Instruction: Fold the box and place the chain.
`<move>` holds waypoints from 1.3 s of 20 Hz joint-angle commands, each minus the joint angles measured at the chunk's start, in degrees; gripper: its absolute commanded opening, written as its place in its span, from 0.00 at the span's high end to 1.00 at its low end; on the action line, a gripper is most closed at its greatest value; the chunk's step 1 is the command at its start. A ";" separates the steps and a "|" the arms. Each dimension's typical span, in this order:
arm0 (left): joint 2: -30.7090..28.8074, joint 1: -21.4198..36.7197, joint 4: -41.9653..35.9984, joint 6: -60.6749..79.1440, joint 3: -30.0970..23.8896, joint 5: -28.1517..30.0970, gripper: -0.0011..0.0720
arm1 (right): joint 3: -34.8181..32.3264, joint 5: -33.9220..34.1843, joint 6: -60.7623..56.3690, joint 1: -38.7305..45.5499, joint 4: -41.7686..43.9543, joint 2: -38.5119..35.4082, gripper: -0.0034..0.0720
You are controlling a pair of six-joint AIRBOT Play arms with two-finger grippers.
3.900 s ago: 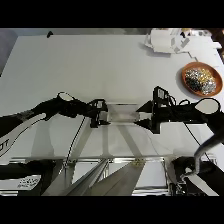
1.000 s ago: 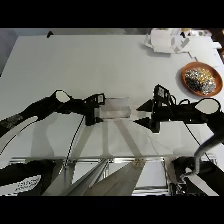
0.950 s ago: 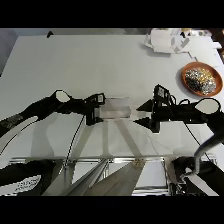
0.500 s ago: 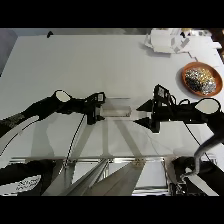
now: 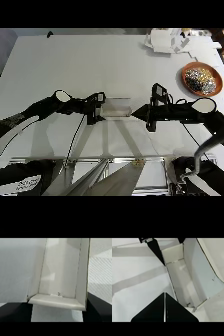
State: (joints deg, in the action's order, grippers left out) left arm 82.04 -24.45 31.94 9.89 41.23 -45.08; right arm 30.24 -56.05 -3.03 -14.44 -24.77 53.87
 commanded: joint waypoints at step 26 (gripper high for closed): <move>0.02 -0.04 -0.02 -0.02 -0.02 -0.13 0.37 | 12.46 6.10 -11.91 -4.04 -33.11 8.28 0.93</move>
State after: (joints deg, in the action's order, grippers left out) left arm 82.04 -24.47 31.90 9.85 41.23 -45.06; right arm 42.76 -41.91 -20.47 -20.23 -48.27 64.84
